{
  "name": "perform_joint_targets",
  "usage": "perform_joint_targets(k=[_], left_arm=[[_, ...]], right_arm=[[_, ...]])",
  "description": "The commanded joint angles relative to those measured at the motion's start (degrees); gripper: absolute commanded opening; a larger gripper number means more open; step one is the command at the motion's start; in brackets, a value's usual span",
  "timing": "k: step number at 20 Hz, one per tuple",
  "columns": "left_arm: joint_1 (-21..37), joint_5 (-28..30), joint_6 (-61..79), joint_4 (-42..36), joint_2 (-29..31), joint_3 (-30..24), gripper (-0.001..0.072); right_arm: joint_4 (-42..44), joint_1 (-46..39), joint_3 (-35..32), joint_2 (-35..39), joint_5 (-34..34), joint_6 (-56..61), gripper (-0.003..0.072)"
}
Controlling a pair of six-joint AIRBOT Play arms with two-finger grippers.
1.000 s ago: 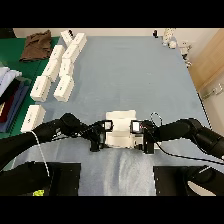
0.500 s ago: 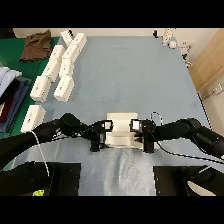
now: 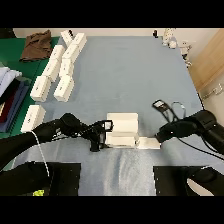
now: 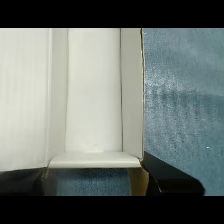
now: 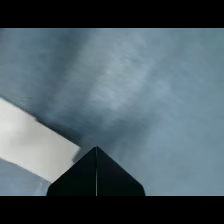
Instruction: Fold the box.
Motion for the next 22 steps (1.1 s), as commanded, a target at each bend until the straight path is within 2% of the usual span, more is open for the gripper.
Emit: perform_joint_targets(k=[1, 3, 4, 7, 9, 15, 22], left_arm=[[0.0, 0.0, -0.02, 0.0, -0.02, 0.0, 0.0457], [0.0, 0.0, -0.02, 0.02, -0.02, 0.0, 0.0458], [0.0, 0.0, -0.02, 0.02, -0.02, -0.02, 0.0458], [0.0, 0.0, 0.0, 0.02, -0.02, 0.0, 0.0458], [0.0, 0.0, -0.02, 0.02, -0.02, 0.0, 0.0458], [0.0, 0.0, -0.02, 0.02, -0.02, 0.0, 0.0458], [0.0, 0.0, -0.02, 0.0, -0.02, 0.0, 0.0458]], right_arm=[[4.74, -15.1, 0.02, 0.02, -8.37, 12.87, 0.0003], [19.47, -24.52, 0.04, -1.29, -9.42, 3.87, 0.0003], [23.96, -28.79, 0.04, -2.91, -10.99, 0.22, 0.0003], [31.71, -37.7, 0.02, -9.11, -15.91, -10.62, 0.0003], [38.91, -39.76, 0.04, -12.41, -17.03, -19.56, 0.0003], [39.45, -39.74, 0.09, -18.62, -14.51, -24.65, 0.0002], [38.51, -39.74, 0.09, -19.08, -10.82, -28.39, 0.0002]])
